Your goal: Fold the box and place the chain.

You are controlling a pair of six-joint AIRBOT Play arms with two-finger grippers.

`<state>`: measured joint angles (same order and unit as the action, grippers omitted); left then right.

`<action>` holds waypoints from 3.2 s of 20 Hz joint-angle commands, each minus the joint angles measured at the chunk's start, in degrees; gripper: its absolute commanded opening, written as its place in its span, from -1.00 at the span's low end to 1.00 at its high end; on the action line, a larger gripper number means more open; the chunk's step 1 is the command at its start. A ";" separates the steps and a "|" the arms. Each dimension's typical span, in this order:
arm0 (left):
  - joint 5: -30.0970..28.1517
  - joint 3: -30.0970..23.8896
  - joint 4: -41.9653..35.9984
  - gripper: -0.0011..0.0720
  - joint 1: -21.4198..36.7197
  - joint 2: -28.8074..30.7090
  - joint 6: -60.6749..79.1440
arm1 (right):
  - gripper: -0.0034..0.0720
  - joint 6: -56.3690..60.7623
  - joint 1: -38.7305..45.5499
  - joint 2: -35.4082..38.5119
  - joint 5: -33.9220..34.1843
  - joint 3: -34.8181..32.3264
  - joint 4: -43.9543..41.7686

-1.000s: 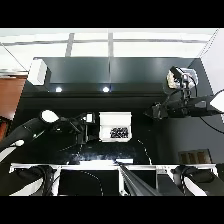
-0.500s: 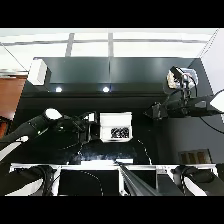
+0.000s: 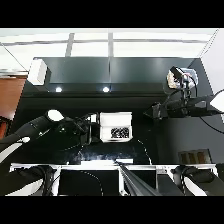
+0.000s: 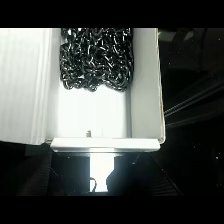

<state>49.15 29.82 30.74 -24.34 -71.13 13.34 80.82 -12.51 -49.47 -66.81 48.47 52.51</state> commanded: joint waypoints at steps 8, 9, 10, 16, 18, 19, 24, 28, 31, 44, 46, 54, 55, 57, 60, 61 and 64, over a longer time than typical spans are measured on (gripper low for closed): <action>-1.18 0.00 0.09 0.95 -1.05 -0.07 -1.84 | 0.14 -0.04 0.00 0.02 0.26 0.07 0.24; -1.18 0.00 0.07 0.95 -1.05 -0.07 -1.84 | 0.14 -0.04 0.00 0.02 0.39 0.07 0.33; -1.20 0.00 0.07 0.95 -1.05 -0.07 -1.84 | 0.15 -0.02 0.00 0.02 0.63 0.07 0.52; -1.11 0.00 0.07 0.95 -1.05 -0.07 -1.84 | 0.14 -0.02 0.00 0.02 1.07 0.07 1.16; -1.11 0.00 0.07 0.95 -1.05 -0.07 -1.84 | 0.14 -0.02 0.00 0.02 1.07 0.07 1.16; -1.11 0.00 0.07 0.95 -1.05 -0.07 -1.84 | 0.14 -0.02 0.00 0.02 1.07 0.07 1.16; -1.16 0.11 -2.93 0.95 -1.07 -0.17 -1.57 | 0.14 -0.02 0.00 0.02 1.09 0.07 1.16; -1.95 0.13 -2.69 0.94 -2.05 -0.20 -1.57 | 0.14 -0.02 0.00 0.02 1.07 0.07 1.16; -2.21 0.13 -2.51 0.66 -2.12 -0.20 -1.81 | 0.14 -0.02 0.00 0.02 1.09 0.07 1.51; -2.21 0.13 -2.51 -0.04 -2.12 -0.20 -1.81 | 1.00 -19.43 -0.76 -17.40 10.27 6.03 -9.77; -2.23 0.13 -2.51 -0.03 -2.12 -0.20 -1.81 | 1.00 -29.33 -0.04 -23.76 7.37 6.16 -18.14; -2.21 0.13 -2.51 -0.01 -2.14 -0.20 -1.81 | 1.00 -42.73 -0.11 -27.17 -11.85 6.16 -17.79; -2.21 0.13 -2.51 -0.01 -2.14 -0.20 -1.81 | 1.00 -44.68 -0.13 -26.71 -12.33 6.16 -17.27; -2.23 0.13 -2.51 -0.01 -2.14 -0.20 -1.84 | 1.00 -47.15 -0.44 -26.08 -12.44 6.16 -15.80; -2.23 0.13 -2.51 -0.01 -2.14 -0.20 -1.84 | 1.00 -49.79 -3.54 -26.08 -11.96 6.16 -11.82; -2.23 0.13 -2.51 -0.01 -2.14 -0.20 -1.84 | 1.00 -50.10 -5.18 -26.08 -10.62 6.16 -9.88; -2.23 0.13 -2.51 -0.01 -2.14 -0.20 -1.81 | 1.00 -52.63 -9.66 -26.08 -6.16 6.16 -5.29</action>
<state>46.92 29.93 28.21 -26.44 -71.29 11.49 31.42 -18.65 -75.59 -76.14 54.57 42.52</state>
